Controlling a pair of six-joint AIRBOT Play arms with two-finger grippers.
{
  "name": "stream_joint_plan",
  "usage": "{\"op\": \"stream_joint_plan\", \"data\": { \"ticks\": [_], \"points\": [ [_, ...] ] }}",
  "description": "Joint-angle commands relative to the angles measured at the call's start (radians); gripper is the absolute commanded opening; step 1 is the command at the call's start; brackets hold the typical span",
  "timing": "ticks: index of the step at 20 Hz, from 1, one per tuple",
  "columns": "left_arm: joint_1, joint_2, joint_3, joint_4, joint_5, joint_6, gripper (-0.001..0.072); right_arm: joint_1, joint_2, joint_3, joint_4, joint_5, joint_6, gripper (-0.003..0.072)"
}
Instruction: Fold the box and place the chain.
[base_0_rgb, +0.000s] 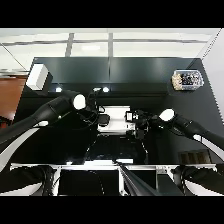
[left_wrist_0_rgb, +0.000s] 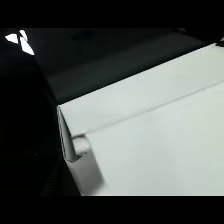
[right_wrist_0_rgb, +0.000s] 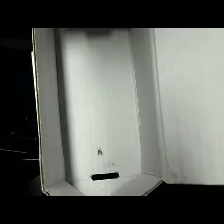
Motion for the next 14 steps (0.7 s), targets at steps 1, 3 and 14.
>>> {"op": "stream_joint_plan", "data": {
  "ticks": [1,3,14],
  "points": [
    [-0.063,-0.019,0.034,0.202,-0.042,-0.168,0.0482,0.0,-0.001,0.0,0.0,0.0,0.0,0.0125],
    [-0.09,-0.052,0.07,0.26,-0.098,-0.21,0.0482,0.0,-0.001,0.0,0.0,0.0,0.0,0.0126],
    [-0.132,-0.127,0.138,0.297,-0.116,-0.452,0.0482,0.0,-0.001,0.0,0.0,0.0,0.0,0.0126]
  ]
}}
